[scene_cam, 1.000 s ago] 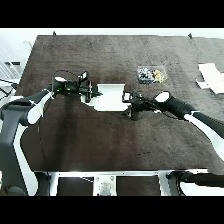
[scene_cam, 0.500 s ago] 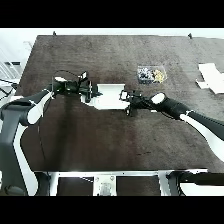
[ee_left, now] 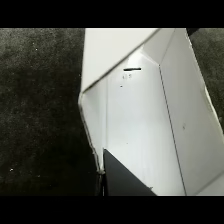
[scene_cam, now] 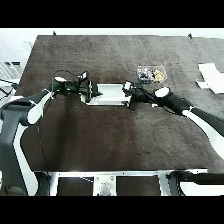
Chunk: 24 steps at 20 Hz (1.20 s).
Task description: Fold the box and place the chain.
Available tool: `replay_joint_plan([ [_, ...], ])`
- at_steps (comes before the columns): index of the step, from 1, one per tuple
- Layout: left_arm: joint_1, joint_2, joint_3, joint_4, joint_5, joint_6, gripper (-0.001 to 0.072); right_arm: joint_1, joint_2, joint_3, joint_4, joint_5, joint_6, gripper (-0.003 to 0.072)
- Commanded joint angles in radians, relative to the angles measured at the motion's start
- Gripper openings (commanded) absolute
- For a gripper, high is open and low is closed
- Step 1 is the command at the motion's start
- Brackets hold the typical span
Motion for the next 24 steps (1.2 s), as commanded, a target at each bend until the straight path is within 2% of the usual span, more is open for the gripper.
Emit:
replay_joint_plan([
  [1,0.001,0.000,0.000,0.000,-0.001,0.000,0.0021,-0.032,-0.016,0.036,0.010,0.069,-0.009,0.0682],
  [9,0.001,0.000,0.000,0.000,-0.001,0.000,0.0021,-0.127,-0.180,0.237,0.009,0.399,-0.009,0.0682],
  [17,0.001,0.000,0.000,0.000,-0.001,0.000,0.0021,-0.204,-0.346,0.398,0.009,0.628,-0.021,0.0681],
  [24,0.001,0.000,0.000,0.000,-0.001,0.000,0.0020,-0.196,-0.400,0.463,0.052,0.677,-0.058,0.0682],
])
